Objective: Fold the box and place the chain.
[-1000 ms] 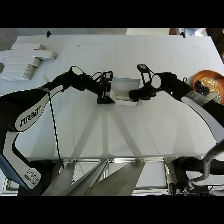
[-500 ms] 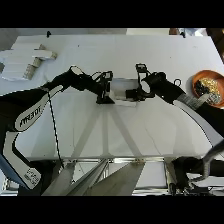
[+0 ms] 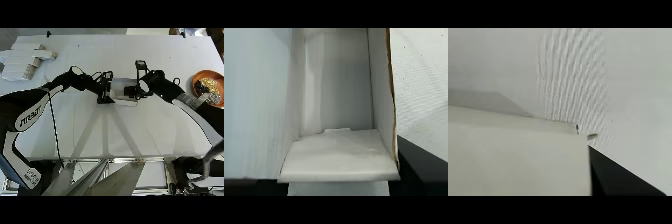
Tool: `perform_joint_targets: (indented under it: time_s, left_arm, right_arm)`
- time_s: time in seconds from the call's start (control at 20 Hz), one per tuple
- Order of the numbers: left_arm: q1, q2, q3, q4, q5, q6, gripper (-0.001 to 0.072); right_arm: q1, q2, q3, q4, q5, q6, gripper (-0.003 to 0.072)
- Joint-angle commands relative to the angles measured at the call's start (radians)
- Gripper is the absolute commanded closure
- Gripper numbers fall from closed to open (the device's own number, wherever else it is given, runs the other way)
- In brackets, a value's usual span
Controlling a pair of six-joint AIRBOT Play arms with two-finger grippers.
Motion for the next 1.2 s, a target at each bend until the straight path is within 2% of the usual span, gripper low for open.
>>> perform_joint_targets:
  time_s: [0.0,0.3,0.55,0.7,0.75,0.8,0.85,1.15]
  left_arm:
    - [0.001,0.001,0.000,0.001,-0.002,-0.001,0.0355]
    - [0.001,0.001,0.000,0.001,-0.002,-0.001,0.0355]
    - [0.001,0.001,0.000,0.001,-0.002,-0.001,0.0355]
    - [0.001,0.001,0.000,0.001,-0.002,-0.001,0.0355]
    - [0.001,0.001,0.000,0.002,-0.002,-0.001,0.0355]
    - [0.001,0.001,0.000,0.001,-0.002,-0.001,0.0355]
    - [0.001,0.001,0.000,0.001,-0.002,-0.001,0.0355]
    - [0.001,0.001,0.000,0.001,-0.002,-0.001,0.0355]
  right_arm:
    - [-0.036,0.029,0.056,-0.018,0.017,-0.047,0.0324]
    - [-0.179,0.180,0.106,-0.072,0.239,-0.358,0.0324]
    - [-0.374,0.297,0.106,-0.190,0.265,-0.414,0.0329]
    - [-0.552,0.298,0.106,-0.217,0.254,-0.440,0.0324]
    - [-0.612,0.293,0.106,-0.217,0.242,-0.465,0.0300]
    - [-0.677,0.288,0.106,-0.217,0.231,-0.488,0.0239]
    - [-0.732,0.282,0.106,-0.217,0.222,-0.505,0.0226]
    - [-0.976,0.161,0.106,-0.211,0.213,-0.549,0.0225]
